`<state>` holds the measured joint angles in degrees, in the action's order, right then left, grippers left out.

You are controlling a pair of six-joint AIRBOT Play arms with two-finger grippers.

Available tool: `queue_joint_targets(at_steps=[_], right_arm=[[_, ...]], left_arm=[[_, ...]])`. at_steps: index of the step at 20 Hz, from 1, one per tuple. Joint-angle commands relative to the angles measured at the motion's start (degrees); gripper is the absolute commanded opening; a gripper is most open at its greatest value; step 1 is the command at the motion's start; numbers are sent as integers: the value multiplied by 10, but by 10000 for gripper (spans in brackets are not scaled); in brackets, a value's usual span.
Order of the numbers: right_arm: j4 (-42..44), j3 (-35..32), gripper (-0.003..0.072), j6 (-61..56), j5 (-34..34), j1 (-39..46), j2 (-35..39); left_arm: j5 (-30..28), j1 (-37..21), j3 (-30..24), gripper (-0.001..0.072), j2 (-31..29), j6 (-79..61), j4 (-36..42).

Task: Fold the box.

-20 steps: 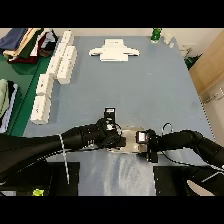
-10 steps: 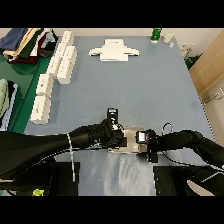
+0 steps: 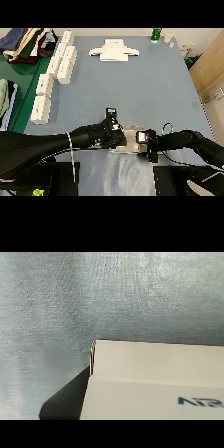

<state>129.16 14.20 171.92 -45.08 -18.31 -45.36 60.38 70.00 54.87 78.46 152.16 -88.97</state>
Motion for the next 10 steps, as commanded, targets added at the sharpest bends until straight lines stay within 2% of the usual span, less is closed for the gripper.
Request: queue_joint_targets(at_steps=[1, 2, 7, 10], right_arm=[[0, 0, 512, 0, 0, 0, 0], [0, 0, 511, 0, 0, 0, 0], [0, 0, 512, 0, 0, 0, 0], [0, 0, 512, 0, 0, 0, 0]], left_arm=[[3, 0, 3, 349, -3, -2, 2], [4, 0, 6, 612, -4, -2, 2], [18, -1, 19, 616, -27, -3, 0], [80, -1, 20, 616, -76, -10, 2]])
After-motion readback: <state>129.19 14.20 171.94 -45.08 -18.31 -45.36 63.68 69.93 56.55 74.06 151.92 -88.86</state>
